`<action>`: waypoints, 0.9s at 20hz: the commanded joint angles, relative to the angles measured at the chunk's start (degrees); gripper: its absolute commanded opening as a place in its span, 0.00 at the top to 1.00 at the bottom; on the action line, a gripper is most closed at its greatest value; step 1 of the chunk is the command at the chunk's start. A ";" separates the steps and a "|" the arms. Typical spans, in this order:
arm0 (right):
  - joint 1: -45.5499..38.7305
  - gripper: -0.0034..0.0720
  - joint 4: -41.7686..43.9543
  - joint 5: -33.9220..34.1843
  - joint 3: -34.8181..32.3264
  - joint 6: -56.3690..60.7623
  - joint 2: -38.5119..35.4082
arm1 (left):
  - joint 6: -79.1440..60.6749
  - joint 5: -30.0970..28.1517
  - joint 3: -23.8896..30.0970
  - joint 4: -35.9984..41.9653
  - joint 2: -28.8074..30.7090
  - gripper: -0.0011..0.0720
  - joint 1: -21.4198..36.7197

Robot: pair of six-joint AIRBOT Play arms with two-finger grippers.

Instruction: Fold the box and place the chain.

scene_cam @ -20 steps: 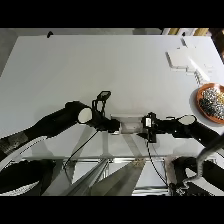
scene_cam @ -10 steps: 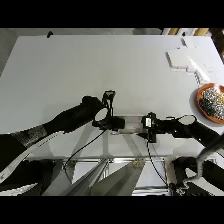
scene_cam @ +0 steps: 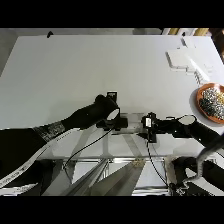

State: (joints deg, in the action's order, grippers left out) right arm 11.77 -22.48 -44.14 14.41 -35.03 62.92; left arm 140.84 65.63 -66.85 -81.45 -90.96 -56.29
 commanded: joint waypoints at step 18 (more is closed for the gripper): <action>0.02 0.41 0.02 0.00 0.00 0.02 0.00 | 4.61 2.80 -0.63 -4.39 -1.01 0.83 -1.77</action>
State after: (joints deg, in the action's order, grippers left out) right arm 11.77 -22.44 -44.14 14.41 -35.03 62.92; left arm 145.64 68.34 -67.46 -85.54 -92.01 -58.02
